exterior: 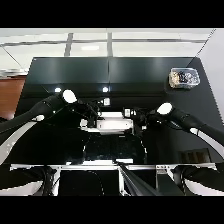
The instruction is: Fold the box and place the chain.
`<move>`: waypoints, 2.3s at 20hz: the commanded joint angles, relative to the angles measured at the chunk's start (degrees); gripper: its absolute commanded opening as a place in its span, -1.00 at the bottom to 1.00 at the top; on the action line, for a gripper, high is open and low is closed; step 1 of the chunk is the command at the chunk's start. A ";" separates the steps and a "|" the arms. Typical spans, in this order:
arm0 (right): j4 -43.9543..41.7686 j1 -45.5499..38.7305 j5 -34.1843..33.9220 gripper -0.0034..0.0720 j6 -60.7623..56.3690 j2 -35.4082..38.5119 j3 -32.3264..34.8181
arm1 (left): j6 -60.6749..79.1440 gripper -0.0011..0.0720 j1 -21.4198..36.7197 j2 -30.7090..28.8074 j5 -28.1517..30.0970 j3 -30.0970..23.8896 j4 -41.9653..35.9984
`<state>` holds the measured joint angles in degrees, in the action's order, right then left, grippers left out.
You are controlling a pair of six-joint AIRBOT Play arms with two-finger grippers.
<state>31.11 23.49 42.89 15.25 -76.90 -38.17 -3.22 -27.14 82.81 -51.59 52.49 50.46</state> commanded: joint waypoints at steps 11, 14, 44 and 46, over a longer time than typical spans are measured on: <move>2.54 -0.28 0.15 0.97 -2.82 -0.92 0.00 | 0.00 -0.90 0.00 0.04 0.04 0.02 0.07; 2.47 -0.24 0.07 0.97 -2.82 -1.44 -0.02 | 0.00 -0.90 0.00 0.04 0.07 0.02 0.07; 2.38 -0.17 -0.07 0.35 -2.84 -1.44 -0.02 | -33.94 -0.90 -0.55 -13.00 -0.63 -9.29 -20.87; 2.36 -0.17 -0.07 0.35 -2.84 -1.44 -0.02 | -30.45 -0.90 -1.20 -12.98 11.32 -9.27 -25.18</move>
<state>33.50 23.27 42.81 12.40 -78.32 -38.22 -38.39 -26.46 69.49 -57.21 44.45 34.41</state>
